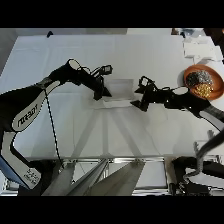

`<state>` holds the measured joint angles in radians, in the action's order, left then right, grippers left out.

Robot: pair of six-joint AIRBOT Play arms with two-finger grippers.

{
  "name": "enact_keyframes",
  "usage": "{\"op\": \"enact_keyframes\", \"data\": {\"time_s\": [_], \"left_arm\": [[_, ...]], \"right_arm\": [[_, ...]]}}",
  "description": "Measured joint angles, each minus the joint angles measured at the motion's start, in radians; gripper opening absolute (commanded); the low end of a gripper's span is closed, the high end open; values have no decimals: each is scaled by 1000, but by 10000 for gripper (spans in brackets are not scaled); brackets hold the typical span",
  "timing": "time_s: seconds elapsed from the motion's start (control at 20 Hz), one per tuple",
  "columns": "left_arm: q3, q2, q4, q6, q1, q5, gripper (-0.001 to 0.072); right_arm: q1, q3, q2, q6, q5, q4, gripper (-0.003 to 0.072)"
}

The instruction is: Fold the box and place the chain.

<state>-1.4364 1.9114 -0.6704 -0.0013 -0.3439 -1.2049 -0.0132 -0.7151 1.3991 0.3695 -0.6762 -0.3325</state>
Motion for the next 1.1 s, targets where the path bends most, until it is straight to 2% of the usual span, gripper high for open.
{"op": "enact_keyframes", "data": {"time_s": [1.1], "left_arm": [[0, 0, -5, 1, 0, -3, 11]], "right_arm": [[-39, -267, 233, -3, -308, -128, 644]]}}
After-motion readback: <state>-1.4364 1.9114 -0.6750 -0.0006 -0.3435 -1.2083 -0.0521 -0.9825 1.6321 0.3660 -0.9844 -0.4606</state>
